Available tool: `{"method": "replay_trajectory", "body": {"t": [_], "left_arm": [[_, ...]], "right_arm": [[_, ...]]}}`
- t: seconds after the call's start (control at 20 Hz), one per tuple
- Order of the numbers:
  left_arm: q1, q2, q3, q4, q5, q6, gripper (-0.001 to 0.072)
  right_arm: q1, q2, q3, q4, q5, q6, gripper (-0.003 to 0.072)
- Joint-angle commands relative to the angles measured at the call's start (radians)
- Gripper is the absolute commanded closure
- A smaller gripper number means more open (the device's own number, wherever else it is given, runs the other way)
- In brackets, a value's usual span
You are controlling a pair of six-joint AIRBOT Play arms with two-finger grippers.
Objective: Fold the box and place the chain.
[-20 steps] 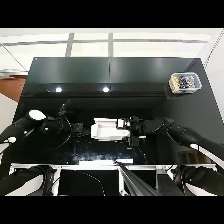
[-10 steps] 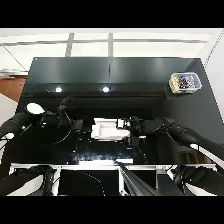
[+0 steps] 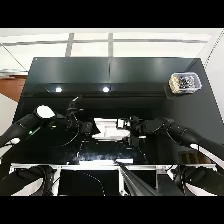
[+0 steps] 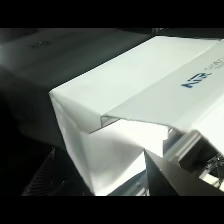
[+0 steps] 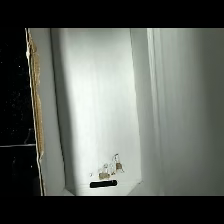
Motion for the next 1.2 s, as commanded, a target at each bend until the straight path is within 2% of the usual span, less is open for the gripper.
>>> {"method": "replay_trajectory", "body": {"t": [0.0, 0.35, 0.75, 0.9, 1.15], "left_arm": [[-0.05, 0.002, 0.001, 0.034, 0.075, -0.089, 0.0083], [-0.111, 0.002, 0.001, 0.057, 0.156, -0.183, 0.0091], [-0.151, 0.002, 0.002, 0.116, 0.191, -0.279, 0.0091], [-0.196, 0.002, 0.013, 0.23, 0.213, -0.406, 0.0091], [-0.287, 0.002, 0.097, 0.473, 0.183, -0.615, 0.0092]], "right_arm": [[0.001, 0.0, 0.001, 0.0, 0.001, 0.0, 0.0216], [0.001, 0.0, 0.001, 0.0, 0.001, 0.0, 0.0216], [0.001, 0.0, 0.001, 0.0, 0.001, 0.0, 0.0216], [0.001, 0.0, 0.001, 0.0, 0.001, 0.0, 0.0216], [0.001, 0.0, 0.001, 0.0, 0.001, 0.0, 0.0216]]}}
